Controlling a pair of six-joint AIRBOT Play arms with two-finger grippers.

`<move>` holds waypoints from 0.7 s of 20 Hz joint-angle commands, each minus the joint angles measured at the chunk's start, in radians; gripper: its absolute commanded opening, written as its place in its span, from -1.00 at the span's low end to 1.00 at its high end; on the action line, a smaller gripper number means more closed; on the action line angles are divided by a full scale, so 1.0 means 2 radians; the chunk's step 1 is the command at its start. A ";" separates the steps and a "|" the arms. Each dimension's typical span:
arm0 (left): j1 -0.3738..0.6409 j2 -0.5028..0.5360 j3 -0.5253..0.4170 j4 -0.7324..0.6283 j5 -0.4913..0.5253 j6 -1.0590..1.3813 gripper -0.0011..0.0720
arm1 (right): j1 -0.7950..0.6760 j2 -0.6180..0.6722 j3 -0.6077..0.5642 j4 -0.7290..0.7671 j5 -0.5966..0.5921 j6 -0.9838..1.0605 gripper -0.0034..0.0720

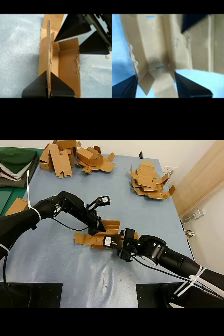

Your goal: Fold the box.

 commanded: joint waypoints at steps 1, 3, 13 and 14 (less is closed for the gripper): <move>0.000 0.000 0.001 0.000 0.000 0.000 -0.93 | -0.028 0.004 0.001 0.006 -0.013 0.004 1.00; 0.000 0.000 0.001 0.000 -0.001 0.000 -0.93 | -0.031 0.004 0.001 0.007 -0.027 0.004 1.00; 0.001 0.000 0.015 0.001 -0.020 0.000 -0.93 | -0.032 0.003 0.001 0.009 -0.058 0.003 1.00; 0.001 0.000 0.015 0.001 -0.020 0.000 -0.93 | -0.035 0.001 0.001 0.012 -0.065 0.003 1.00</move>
